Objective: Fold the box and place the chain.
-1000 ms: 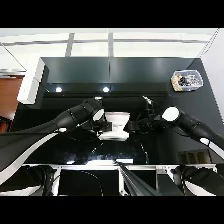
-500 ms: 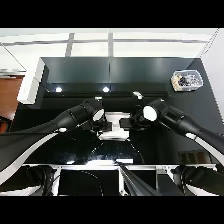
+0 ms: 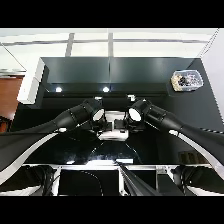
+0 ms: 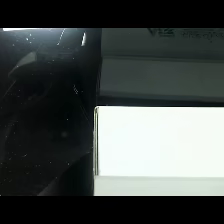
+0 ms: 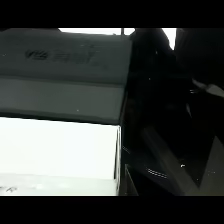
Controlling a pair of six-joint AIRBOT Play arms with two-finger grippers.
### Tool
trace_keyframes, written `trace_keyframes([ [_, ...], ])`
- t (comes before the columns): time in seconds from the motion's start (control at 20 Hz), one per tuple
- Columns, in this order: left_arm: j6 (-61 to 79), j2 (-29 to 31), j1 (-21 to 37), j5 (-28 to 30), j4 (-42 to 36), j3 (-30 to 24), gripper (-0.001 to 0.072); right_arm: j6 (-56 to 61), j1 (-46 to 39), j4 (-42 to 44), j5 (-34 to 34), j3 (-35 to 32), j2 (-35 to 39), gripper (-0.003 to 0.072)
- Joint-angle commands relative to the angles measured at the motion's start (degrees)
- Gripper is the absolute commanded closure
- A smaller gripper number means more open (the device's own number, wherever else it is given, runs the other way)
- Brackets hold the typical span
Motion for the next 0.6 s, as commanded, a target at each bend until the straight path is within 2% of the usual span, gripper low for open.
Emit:
trace_keyframes([
  [0.0,0.1,0.0,0.0,-0.3,-0.2,0.0,0.0683,1.3,0.3,-0.8,0.4,0.3,-0.6,0.0375],
  [0.5,0.1,0.0,0.0,-0.2,-0.3,0.0,0.0683,1.2,1.0,-2.0,1.7,0.3,-2.9,0.0378],
  [0.55,0.1,0.0,0.0,0.0,-0.3,0.0,0.0683,1.1,1.0,-1.9,1.7,0.3,-2.9,0.0497],
])
